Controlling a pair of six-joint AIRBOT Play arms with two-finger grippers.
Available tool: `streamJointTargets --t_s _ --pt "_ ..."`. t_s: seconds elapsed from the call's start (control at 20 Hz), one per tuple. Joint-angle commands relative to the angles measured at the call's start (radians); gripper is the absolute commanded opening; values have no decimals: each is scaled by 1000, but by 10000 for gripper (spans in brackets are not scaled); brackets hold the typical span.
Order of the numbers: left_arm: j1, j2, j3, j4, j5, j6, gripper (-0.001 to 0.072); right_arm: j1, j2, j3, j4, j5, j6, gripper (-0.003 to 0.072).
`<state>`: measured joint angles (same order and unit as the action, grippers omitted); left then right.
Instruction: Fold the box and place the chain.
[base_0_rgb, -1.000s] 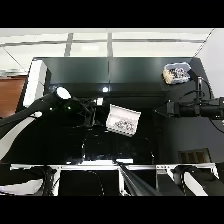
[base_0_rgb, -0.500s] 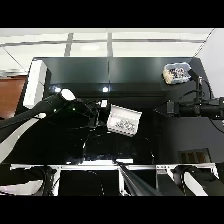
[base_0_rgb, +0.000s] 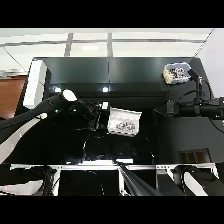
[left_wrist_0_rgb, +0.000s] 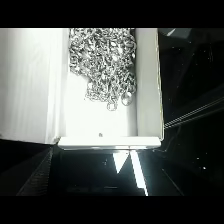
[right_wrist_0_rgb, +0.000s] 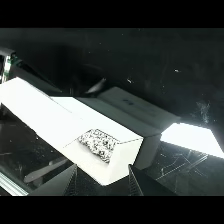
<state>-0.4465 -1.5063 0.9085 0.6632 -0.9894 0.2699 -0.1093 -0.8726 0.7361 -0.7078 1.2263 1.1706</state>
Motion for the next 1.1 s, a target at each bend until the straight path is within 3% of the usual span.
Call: streamJointTargets --t_s 0.0,0.75,0.8,0.85,0.9,0.95,1.05 --pt "-4 -1 0 6 -12 -10 709 0 0 1 0 0 0 384" --pt "-53 -37 2 -47 15 -34 698 8 0 1 0 -8 0 384" --pt "-51 -37 2 -47 15 -35 644 21 0 1 0 -27 0 385" --pt "-51 -37 2 -47 10 -39 517 44 0 0 0 -66 0 386" --pt "-51 -37 2 -47 8 -39 414 75 -1 -2 0 -120 2 421" --pt "-52 -37 2 -47 9 -39 397 115 -3 -4 0 -180 5 720" --pt "-51 -37 2 -47 9 -39 397 198 -32 -4 0 -316 55 720"
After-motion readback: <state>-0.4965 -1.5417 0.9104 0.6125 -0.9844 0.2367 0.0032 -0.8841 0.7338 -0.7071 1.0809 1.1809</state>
